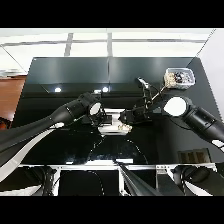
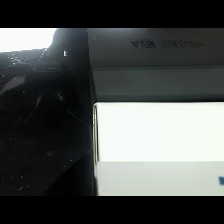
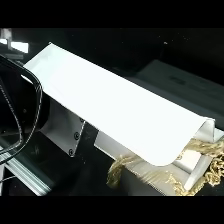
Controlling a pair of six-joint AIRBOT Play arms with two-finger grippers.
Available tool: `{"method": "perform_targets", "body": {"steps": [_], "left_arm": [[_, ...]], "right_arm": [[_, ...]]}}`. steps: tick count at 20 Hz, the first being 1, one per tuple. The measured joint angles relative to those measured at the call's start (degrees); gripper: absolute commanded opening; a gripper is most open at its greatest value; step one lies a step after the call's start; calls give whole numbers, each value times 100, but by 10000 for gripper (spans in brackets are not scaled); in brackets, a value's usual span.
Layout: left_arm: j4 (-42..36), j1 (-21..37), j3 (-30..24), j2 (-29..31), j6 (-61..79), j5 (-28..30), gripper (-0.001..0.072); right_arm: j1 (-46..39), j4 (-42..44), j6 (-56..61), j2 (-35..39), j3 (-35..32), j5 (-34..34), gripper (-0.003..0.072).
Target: Fold the box and place the chain.
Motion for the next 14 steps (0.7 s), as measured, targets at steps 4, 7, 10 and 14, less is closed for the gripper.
{"method": "perform_targets", "body": {"steps": [4,7,10,14], "left_arm": [[-2,2,0,0,2,0,31],[-2,2,0,0,0,0,31],[-2,2,0,0,0,0,31],[-2,0,0,0,0,0,31]], "right_arm": [[-122,-105,-20,-22,0,13,322],[-570,-341,-26,33,-2,243,321],[-1211,-1027,-20,63,-4,275,305],[-1947,-2695,763,-83,-153,-745,720]]}}
